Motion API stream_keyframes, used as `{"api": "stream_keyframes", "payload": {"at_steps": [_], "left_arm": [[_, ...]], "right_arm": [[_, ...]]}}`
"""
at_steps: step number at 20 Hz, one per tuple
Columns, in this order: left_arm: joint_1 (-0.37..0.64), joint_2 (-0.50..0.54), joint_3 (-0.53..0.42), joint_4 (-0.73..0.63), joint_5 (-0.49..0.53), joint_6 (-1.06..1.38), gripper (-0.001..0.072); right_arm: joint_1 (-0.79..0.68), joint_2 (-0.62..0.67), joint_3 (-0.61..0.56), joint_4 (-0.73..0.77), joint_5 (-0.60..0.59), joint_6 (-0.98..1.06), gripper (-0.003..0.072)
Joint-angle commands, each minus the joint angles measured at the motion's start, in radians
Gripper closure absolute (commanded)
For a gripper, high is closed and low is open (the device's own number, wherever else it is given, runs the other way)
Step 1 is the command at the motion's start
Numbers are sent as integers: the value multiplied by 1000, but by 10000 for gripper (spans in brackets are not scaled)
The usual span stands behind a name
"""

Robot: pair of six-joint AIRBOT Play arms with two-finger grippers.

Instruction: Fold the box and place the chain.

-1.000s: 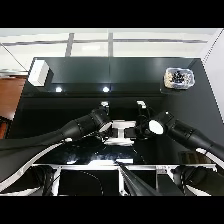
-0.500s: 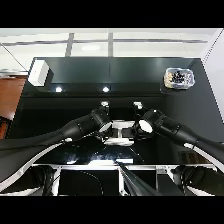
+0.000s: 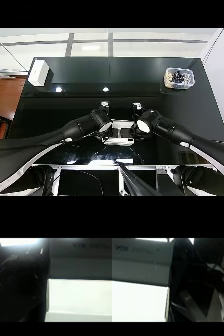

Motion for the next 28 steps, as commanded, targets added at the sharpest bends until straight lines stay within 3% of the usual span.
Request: {"api": "stream_keyframes", "payload": {"at_steps": [1, 8, 9, 11, 18, 19, 20, 23, 24, 28], "left_arm": [[0, 0, 1, 0, 0, 1, 682], [0, 0, 1, 0, 0, 1, 682], [0, 0, 1, 0, 0, 1, 682], [0, 0, 1, 0, 0, 1, 682], [0, 0, 1, 0, 0, 1, 682], [0, 0, 1, 0, 0, 1, 682], [0, 0, 1, 0, 0, 1, 682], [0, 0, 1, 0, 0, 1, 682], [0, 0, 1, 0, 0, 1, 682], [0, 0, 1, 0, 0, 1, 682]], "right_arm": [[1, -14, 1, 4, -7, 3, 489], [1, -31, 1, 11, -13, 4, 498], [1, -31, 1, 11, -13, 3, 582], [1, -31, 1, 11, -13, 3, 639], [1, -30, 1, 10, -12, 3, 631], [1, -30, 1, 10, -12, 3, 517], [1, -30, 1, 5, -10, 3, 513], [1, -30, 1, -1, 0, 2, 517], [1, -30, 1, -1, 0, 2, 626], [0, -29, 1, 0, 0, 3, 633]]}}
